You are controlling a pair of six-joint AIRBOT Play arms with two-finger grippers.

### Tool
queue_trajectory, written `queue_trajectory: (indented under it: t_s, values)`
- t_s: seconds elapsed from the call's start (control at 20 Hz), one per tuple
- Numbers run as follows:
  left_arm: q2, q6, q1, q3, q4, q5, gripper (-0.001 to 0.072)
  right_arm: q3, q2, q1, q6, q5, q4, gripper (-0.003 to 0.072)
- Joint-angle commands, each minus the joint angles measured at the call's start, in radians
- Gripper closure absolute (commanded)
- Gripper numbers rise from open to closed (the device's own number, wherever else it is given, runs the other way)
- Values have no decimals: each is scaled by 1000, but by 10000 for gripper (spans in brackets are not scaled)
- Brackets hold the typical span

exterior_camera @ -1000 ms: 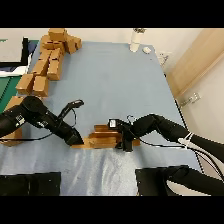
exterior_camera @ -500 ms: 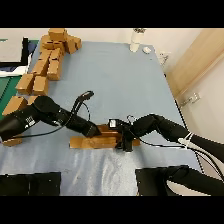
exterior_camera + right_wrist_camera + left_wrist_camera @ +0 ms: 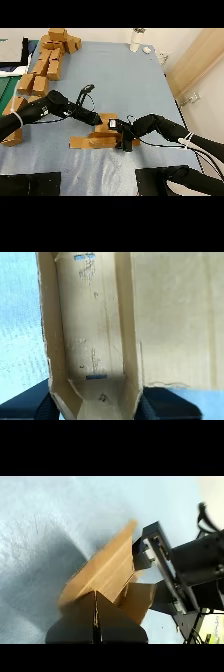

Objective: Fold the box.

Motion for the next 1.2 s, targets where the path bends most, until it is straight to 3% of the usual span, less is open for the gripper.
queue_trajectory:
  t_s: [0.0, 0.2, 0.6, 0.75, 0.95, 1.15]
  values:
    - [-79, -17, 6, 8, 40, -27, 702, 0, 0, 0, 0, 0, 0, 107]
    - [-115, -80, 6, 8, 117, -64, 702, 0, 0, 0, 0, 0, -1, 107]
    - [-106, -6, 7, 26, 97, -78, 702, 0, 0, 0, 0, 0, -1, 107]
    - [-34, 118, 45, 37, 56, -135, 702, 0, 0, 0, 0, 0, -1, 107]
    - [136, 288, 177, 24, 58, -324, 702, 0, 0, 0, 0, 0, -1, 107]
    - [252, 438, 249, -35, 101, -383, 701, 0, 0, 0, 0, 1, -1, 107]
